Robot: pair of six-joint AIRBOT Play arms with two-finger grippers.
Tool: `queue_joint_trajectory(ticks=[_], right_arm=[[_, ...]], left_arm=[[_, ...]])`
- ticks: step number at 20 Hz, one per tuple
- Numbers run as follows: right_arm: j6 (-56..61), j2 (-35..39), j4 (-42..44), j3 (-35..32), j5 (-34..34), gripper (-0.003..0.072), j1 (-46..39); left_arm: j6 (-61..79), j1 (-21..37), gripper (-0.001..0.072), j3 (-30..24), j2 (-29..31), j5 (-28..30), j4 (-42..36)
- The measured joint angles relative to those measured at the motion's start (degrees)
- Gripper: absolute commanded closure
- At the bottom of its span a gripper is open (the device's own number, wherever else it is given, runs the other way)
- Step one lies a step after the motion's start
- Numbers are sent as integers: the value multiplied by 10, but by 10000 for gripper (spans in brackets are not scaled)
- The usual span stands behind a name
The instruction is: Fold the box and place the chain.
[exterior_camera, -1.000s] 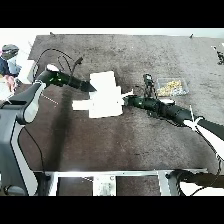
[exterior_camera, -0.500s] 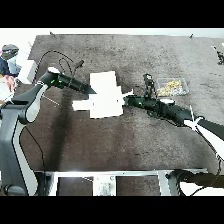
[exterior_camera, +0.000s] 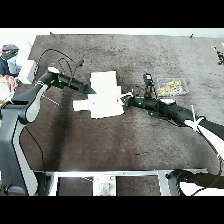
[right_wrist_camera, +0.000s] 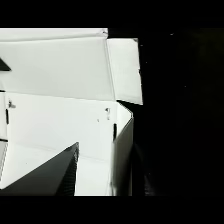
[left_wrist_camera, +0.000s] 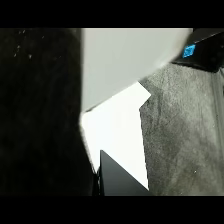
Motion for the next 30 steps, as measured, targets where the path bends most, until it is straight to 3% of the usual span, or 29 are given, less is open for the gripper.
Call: queue_joint_trajectory(ticks=[7,12,19,30], right_arm=[[11,14,-45,0,128,304,-134],[14,15,-72,0,191,304,-201],[13,15,-100,0,205,304,-217],[-16,-2,-112,0,214,303,-213]], left_arm=[[135,0,698,25,4,-1,-13],[234,-7,698,31,4,38,12],[306,-11,698,32,1,95,29],[369,-24,698,32,-7,123,31]])
